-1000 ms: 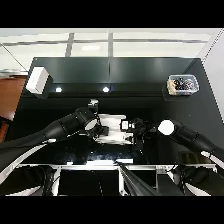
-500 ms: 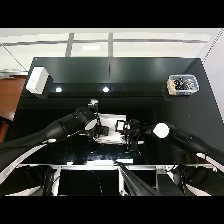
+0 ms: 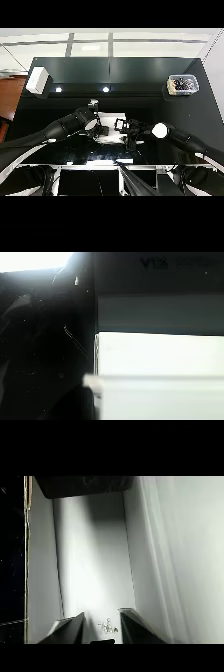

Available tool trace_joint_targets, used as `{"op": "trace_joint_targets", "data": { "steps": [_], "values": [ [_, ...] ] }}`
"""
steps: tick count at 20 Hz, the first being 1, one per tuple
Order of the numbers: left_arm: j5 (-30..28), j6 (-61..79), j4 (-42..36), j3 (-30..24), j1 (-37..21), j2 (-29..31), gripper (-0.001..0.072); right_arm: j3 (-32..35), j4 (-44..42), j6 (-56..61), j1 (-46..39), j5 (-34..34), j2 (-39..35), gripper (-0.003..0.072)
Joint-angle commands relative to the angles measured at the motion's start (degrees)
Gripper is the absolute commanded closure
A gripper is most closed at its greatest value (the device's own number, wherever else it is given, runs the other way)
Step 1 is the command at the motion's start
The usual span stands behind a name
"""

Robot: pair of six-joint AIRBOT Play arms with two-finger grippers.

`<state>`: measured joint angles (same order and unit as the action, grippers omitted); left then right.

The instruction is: Fold the box and place the chain.

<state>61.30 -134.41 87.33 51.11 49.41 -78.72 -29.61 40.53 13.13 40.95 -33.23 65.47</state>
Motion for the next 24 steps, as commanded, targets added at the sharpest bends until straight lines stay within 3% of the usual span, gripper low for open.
{"op": "trace_joint_targets", "data": {
  "steps": [1, 2, 5, 6, 9, 12, 15, 19, 21, 24],
  "values": [
    [0.0, 0.0, 0.0, 0.0, 0.0, 0.0, 0.068, 0.0, 0.0, 0.2, 0.0, 0.3, 0.0, 0.0261],
    [0.0, 0.0, 0.0, 0.0, 0.0, 0.0, 0.068, 0.0, 0.2, 0.2, 0.0, 0.3, 0.0, 0.0407],
    [0.1, 0.0, 0.0, 0.0, 0.0, 0.0, 0.068, 0.0, 0.2, 0.2, 0.0, 0.3, 0.0, 0.0486],
    [0.1, 0.0, 0.0, 0.0, 0.0, 0.0, 0.068, 0.0, 0.8, 0.2, 0.0, 0.3, 0.0, 0.0665],
    [0.1, 0.0, 0.0, 0.0, 0.0, 0.0, 0.068, 0.0, 5.9, 9.2, -2.1, -0.5, -1.5, 0.0661],
    [0.4, 0.0, 0.0, 0.0, 0.0, 0.0, 0.068, -0.9, 11.0, 29.9, -8.7, -5.6, -5.6, 0.0661],
    [0.3, 0.0, -0.5, 0.0, 0.0, 0.0, 0.068, -3.0, 11.2, 45.3, -19.4, -15.8, -9.6, 0.0661],
    [0.3, 0.0, -1.0, 0.0, 0.0, 0.0, 0.068, -2.8, 13.4, 56.9, -35.3, -30.8, -11.3, 0.0661],
    [0.3, 0.0, -1.0, 0.0, 0.0, 0.0, 0.068, -0.2, 14.8, 64.7, -39.8, -30.9, -11.3, 0.0662],
    [0.2, 0.0, -1.0, 0.0, 0.0, -0.1, 0.068, 6.2, 11.8, 67.1, -39.0, -28.9, -9.6, 0.0662]
  ]
}}
